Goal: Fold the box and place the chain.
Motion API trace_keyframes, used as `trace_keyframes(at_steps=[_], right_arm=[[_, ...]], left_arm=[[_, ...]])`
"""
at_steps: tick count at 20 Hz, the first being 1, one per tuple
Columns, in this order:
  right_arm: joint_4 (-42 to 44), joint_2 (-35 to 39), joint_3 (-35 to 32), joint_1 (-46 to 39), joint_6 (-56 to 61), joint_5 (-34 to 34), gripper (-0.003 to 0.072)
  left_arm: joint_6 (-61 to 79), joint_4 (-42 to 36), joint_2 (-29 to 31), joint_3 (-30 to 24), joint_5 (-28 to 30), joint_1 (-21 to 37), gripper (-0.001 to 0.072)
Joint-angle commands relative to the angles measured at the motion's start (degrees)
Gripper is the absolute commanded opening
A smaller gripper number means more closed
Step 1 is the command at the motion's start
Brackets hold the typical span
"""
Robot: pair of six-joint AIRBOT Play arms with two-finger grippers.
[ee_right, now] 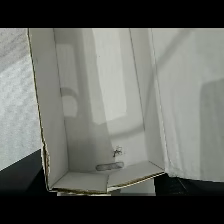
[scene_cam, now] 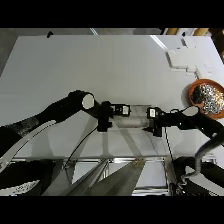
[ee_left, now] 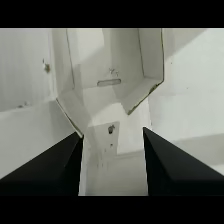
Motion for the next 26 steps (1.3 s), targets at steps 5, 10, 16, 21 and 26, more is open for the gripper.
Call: trace_keyframes(at_steps=[5,10,16,21,26], right_arm=[[0.0,0.0,0.0,0.0,0.0,0.0,0.0356],[0.0,0.0,0.0,0.0,0.0,0.0,0.0356],[0.0,0.0,0.0,0.0,0.0,0.0,0.0356],[0.0,0.0,0.0,0.0,0.0,0.0,0.0356],[0.0,0.0,0.0,0.0,0.0,0.0,0.0356]], left_arm=[[4.0,-3.6,-2.3,0.0,0.2,-1.3,0.0409],[6.2,-4.4,-3.7,0.0,3.5,-2.6,0.0249],[6.2,-4.4,-3.7,0.0,4.6,-2.6,0.0248],[6.2,-4.0,-3.7,0.0,4.7,-2.6,0.0147],[6.3,-4.7,-3.7,0.0,4.8,-2.7,0.0088]])
